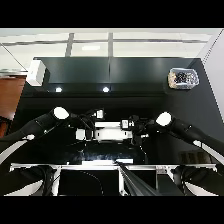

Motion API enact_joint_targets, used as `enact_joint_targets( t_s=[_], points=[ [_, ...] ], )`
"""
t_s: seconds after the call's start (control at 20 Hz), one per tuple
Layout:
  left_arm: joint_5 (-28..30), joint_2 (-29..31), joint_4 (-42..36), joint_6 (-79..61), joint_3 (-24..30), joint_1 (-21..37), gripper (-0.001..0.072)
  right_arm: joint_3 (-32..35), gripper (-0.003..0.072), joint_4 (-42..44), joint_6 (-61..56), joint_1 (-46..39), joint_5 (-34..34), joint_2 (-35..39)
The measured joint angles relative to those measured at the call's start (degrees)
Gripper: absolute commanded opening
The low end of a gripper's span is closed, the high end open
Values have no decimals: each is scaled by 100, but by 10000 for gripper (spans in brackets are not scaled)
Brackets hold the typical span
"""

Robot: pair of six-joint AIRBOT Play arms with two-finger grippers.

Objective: Fold the box and place the chain.

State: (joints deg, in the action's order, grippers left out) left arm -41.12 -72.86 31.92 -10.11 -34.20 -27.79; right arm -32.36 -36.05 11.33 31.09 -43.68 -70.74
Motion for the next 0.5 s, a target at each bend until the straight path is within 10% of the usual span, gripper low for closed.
enact_joint_targets(
  t_s=[0.45,0.5],
  points=[
    [33,0,-4,11,0,0,29,-2,705,61,155,7,155,-258],
    [39,0,-4,11,0,0,31,-2,550,74,157,7,184,-267]
  ],
)
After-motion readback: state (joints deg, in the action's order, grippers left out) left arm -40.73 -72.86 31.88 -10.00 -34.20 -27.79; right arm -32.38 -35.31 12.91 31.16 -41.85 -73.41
